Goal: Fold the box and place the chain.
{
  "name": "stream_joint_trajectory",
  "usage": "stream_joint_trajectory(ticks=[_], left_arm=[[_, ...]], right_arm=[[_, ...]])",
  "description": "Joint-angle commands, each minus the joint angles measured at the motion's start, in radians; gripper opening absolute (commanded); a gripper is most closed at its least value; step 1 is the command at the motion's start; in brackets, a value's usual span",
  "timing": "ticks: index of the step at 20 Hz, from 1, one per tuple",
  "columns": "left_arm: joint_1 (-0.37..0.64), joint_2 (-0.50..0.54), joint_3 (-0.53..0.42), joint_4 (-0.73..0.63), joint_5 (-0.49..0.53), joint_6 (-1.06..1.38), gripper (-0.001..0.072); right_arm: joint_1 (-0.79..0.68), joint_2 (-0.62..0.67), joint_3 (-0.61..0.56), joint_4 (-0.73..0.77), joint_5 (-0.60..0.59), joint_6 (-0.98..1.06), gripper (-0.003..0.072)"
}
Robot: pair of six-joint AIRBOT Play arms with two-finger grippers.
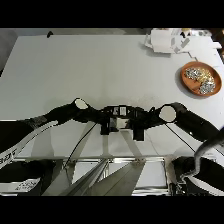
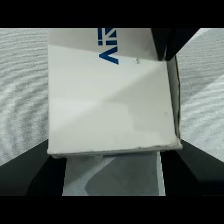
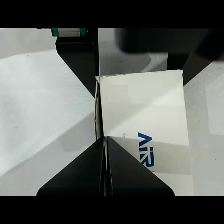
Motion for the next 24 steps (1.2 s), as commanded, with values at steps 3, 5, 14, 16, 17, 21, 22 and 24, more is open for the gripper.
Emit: stream_joint_trajectory(ticks=[3, 5, 14, 16, 17, 21, 22, 24], left_arm=[[0.001, 0.001, 0.000, -0.001, 0.000, -0.001, 0.0141], [0.001, 0.001, 0.000, -0.001, 0.000, -0.001, 0.0141], [0.001, 0.001, 0.000, -0.001, -0.001, -0.001, 0.0141], [0.001, 0.001, 0.000, -0.001, 0.000, -0.001, 0.0141], [0.001, 0.001, 0.000, -0.001, 0.000, -0.001, 0.0141], [0.001, 0.001, 0.000, -0.001, -0.001, -0.001, 0.0141], [0.001, 0.001, 0.000, -0.001, 0.000, -0.001, 0.0141], [0.001, 0.001, 0.000, -0.001, 0.000, -0.001, 0.0141]], right_arm=[[-0.004, 0.110, -0.004, -0.034, -0.006, 0.092, 0.0019], [-0.050, 0.199, -0.004, -0.094, 0.021, 0.240, 0.0019], [-0.566, 0.360, -0.017, -0.491, 0.513, 0.880, 0.0019], [-0.629, 0.360, -0.017, -0.491, 0.471, 0.924, 0.0020], [-0.645, 0.360, -0.017, -0.487, 0.484, 0.957, 0.0020], [-0.648, 0.360, -0.017, -0.487, 0.492, 0.964, 0.0020], [-0.648, 0.360, -0.017, -0.488, 0.493, 0.964, 0.0020], [-0.649, 0.360, -0.017, -0.488, 0.493, 0.964, 0.0020]])
